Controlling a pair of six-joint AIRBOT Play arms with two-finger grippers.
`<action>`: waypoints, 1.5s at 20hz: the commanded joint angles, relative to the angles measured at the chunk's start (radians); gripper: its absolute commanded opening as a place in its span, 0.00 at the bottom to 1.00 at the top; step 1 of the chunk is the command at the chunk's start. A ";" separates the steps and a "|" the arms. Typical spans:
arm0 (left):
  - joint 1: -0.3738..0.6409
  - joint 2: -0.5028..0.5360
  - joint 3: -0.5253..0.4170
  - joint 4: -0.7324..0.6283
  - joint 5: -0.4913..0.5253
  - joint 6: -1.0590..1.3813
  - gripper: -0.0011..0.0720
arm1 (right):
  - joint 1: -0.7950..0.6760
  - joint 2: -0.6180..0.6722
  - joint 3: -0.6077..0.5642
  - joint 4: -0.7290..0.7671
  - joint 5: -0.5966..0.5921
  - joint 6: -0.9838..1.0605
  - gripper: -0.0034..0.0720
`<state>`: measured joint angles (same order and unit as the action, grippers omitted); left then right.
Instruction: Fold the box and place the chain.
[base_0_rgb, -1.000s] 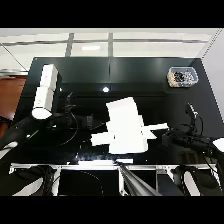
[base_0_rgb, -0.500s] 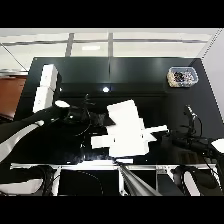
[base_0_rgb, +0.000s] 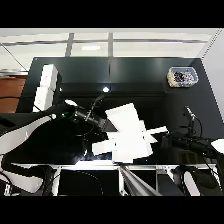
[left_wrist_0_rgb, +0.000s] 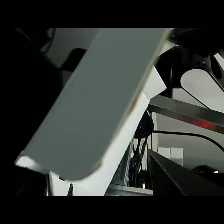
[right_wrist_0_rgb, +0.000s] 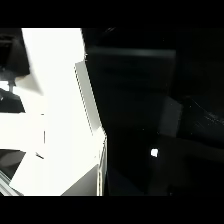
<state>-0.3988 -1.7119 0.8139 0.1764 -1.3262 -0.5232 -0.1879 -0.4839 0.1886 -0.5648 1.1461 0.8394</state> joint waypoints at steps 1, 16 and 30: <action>-0.003 -0.016 0.005 -0.002 -0.049 0.080 0.95 | 0.001 0.001 0.000 -0.009 -0.004 0.009 0.10; -0.058 -0.015 0.088 0.183 -0.043 0.134 0.05 | 0.001 0.001 0.006 -0.004 -0.006 0.021 0.15; -0.163 0.344 0.069 0.633 0.407 0.393 0.05 | 0.026 -0.009 0.332 -0.313 -0.077 -0.319 0.99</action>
<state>-0.5251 -1.4296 0.9031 0.6659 -1.0725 -0.2333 -0.1791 -0.4881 0.5060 -0.8528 1.0836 0.6880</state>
